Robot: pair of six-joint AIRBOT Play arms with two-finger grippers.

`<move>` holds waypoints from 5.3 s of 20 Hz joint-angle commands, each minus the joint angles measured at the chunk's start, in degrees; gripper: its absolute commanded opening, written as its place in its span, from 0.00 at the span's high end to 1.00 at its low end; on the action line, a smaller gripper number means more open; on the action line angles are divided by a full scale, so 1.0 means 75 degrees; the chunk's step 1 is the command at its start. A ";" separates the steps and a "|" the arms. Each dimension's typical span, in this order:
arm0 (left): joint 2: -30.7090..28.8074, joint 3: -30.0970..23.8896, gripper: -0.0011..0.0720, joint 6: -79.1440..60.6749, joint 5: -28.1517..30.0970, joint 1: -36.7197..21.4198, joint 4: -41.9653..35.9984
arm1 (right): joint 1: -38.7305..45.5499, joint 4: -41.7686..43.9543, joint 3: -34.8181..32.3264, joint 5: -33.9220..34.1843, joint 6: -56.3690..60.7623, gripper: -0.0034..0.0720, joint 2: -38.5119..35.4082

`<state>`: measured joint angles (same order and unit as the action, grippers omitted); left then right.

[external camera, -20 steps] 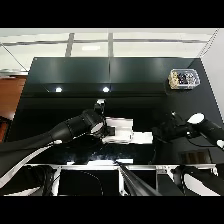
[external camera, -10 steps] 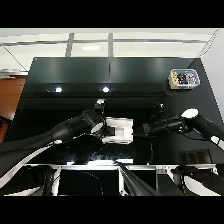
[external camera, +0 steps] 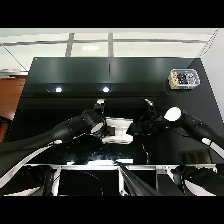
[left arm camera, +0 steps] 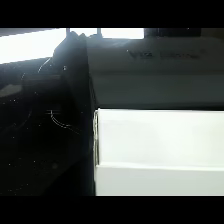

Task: Fold the box and place the chain.

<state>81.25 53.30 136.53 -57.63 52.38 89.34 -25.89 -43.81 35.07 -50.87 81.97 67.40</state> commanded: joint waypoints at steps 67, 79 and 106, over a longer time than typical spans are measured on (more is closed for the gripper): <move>0.0006 0.0000 0.95 0.0000 -0.0128 0.0003 0.0003 | 0.4532 -0.6085 0.5715 -0.0265 0.4033 0.00 0.2556; 0.0006 0.0000 0.95 0.0000 -0.0128 0.0003 0.0026 | 0.4607 -0.4680 0.8218 -0.1329 0.6749 0.22 0.5214; 0.0006 0.0000 0.95 0.0000 -0.0131 0.0003 0.0026 | 0.6047 -0.0761 0.8291 -0.2212 0.0102 0.95 0.1387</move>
<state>81.30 53.32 136.55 -58.61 52.38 89.56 17.45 -57.17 97.23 -65.95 91.02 86.17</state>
